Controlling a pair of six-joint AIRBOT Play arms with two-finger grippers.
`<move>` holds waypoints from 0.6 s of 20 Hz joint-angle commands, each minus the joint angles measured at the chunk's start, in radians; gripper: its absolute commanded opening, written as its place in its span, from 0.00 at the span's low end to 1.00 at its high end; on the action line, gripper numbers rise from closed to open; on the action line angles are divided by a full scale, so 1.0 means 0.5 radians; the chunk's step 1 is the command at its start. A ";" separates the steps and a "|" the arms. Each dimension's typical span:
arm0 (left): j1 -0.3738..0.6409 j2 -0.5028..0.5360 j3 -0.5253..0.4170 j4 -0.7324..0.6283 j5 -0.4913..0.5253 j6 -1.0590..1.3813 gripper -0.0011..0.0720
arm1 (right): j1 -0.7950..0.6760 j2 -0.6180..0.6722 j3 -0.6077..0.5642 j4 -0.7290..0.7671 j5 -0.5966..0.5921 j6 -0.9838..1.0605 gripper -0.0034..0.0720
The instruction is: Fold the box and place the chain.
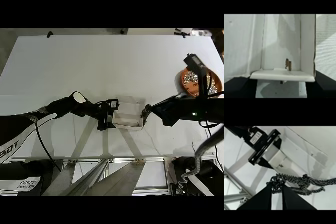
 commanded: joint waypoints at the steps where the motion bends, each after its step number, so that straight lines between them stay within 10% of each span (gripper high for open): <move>1: 0.001 0.001 0.001 0.001 0.000 0.000 0.48 | 0.165 -0.050 -0.072 -0.005 -0.166 0.063 0.06; 12: 0.001 0.000 0.001 0.001 0.001 0.000 0.48 | 0.445 -0.773 -0.105 -0.095 -0.350 0.169 0.06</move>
